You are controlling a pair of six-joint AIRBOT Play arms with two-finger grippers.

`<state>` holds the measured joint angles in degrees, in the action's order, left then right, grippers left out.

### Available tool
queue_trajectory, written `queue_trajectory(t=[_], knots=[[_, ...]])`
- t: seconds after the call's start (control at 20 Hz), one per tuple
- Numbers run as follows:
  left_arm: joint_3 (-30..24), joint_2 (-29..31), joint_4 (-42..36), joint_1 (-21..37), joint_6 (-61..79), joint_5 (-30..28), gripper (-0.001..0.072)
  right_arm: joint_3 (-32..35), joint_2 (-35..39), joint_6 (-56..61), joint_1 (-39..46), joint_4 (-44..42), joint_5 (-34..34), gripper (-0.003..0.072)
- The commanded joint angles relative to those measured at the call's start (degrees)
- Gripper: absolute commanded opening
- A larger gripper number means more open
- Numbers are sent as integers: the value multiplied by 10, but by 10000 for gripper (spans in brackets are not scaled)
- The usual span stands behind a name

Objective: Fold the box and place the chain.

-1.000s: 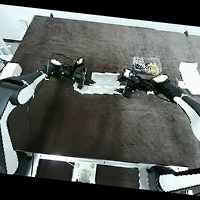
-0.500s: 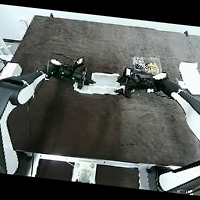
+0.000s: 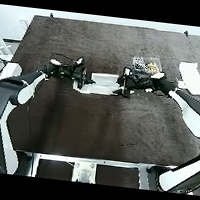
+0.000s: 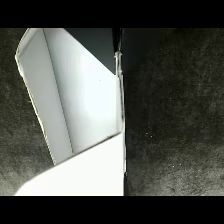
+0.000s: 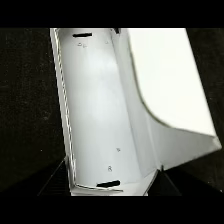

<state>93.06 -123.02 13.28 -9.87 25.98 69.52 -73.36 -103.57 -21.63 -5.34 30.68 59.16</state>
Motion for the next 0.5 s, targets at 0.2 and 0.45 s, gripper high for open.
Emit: queue_trajectory(t=[0.2,0.45], knots=[[1,0,0,0,0,-1,21,-62,-63,2,0,-2,79,585],[1,0,0,0,0,-1,21,-82,-76,3,2,0,91,585]])
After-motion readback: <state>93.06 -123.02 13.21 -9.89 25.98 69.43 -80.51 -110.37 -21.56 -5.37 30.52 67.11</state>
